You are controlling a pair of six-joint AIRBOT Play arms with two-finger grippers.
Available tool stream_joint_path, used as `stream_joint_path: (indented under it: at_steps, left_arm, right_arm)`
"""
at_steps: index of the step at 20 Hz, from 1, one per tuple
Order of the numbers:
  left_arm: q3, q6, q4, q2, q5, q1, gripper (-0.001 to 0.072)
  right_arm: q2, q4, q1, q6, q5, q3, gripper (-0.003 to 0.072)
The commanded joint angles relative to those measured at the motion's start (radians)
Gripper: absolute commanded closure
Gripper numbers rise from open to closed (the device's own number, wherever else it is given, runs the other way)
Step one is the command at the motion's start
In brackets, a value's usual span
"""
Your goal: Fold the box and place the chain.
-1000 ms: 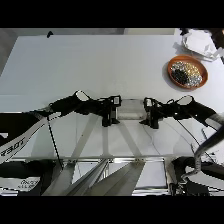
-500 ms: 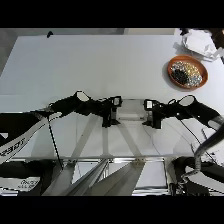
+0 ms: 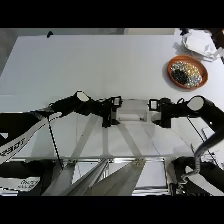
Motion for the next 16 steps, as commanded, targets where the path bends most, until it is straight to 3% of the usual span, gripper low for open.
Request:
stream_joint_path:
  at_steps: [1, 2, 6, 12, 16]
  left_arm:
    - [0.0, -0.001, 0.0, 0.0, 0.001, 0.0, 0.05]
    - [0.0, -0.001, 0.0, 0.0, 0.001, 0.0, 0.05]
    - [0.0, -0.001, 0.0, 0.0, 0.001, 0.0, 0.05]
    - [0.0, -0.001, 0.0, 0.0, 0.0, 0.0, 0.05]
    - [0.0, -0.001, 0.0, 0.0, 0.0, 0.0, 0.05]
  right_arm:
    - [0.118, 0.023, 0.0, 0.086, 0.018, 0.001, 0.0531]
    - [0.152, 0.139, 0.0, 0.079, 0.019, 0.001, 0.0663]
    - [0.165, 0.548, 0.001, -0.058, 0.019, 0.0, 0.0674]
    - [-0.074, 0.734, 0.001, -0.09, -0.175, 0.0, 0.0674]
    - [-0.17, 0.671, 0.001, 0.02, -0.227, 0.0, 0.0674]
